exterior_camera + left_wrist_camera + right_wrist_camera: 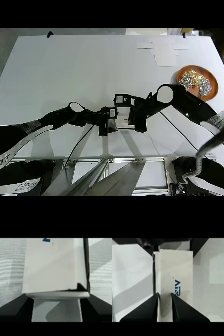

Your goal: Fold the box and place the chain.

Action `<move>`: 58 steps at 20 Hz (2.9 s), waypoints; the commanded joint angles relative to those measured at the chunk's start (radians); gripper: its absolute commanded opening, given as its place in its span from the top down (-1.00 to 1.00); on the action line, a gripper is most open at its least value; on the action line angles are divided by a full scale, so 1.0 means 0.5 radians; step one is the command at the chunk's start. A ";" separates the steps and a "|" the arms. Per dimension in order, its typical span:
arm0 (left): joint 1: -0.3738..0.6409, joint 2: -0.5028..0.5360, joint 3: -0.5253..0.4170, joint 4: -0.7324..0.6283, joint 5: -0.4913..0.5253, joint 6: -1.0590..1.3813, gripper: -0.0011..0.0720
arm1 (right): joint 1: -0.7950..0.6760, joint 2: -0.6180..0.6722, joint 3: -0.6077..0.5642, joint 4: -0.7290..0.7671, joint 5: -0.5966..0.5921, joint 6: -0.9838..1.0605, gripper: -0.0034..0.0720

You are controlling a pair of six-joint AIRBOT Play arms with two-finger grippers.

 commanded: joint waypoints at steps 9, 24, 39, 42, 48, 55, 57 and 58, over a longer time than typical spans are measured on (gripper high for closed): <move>0.000 0.002 0.000 0.001 0.000 0.000 0.41 | 0.001 0.018 -0.100 0.082 0.006 0.003 0.01; 0.000 0.002 0.000 0.001 0.000 0.001 0.41 | 0.001 0.207 -0.184 0.087 -0.171 -0.005 0.86; 0.000 0.002 0.000 0.001 0.001 0.001 0.41 | 0.002 0.051 -0.256 0.093 -0.098 -0.013 0.86; 0.000 0.002 0.000 0.001 0.000 0.001 0.41 | 0.001 0.047 -0.301 0.090 -0.122 -0.013 0.86; 0.000 0.002 0.000 0.001 0.000 0.001 0.41 | 0.001 0.043 -0.304 0.084 -0.203 -0.011 0.86; 0.000 0.002 0.000 0.001 0.000 0.001 0.41 | -0.010 0.185 -0.302 0.093 -0.278 0.003 0.86; 0.000 0.002 0.000 0.001 0.000 0.001 0.41 | -0.059 0.297 -0.301 0.089 -0.314 0.097 0.86; 0.000 0.002 0.000 0.001 0.000 0.001 0.41 | -0.105 0.362 -0.301 0.089 -0.324 0.139 0.86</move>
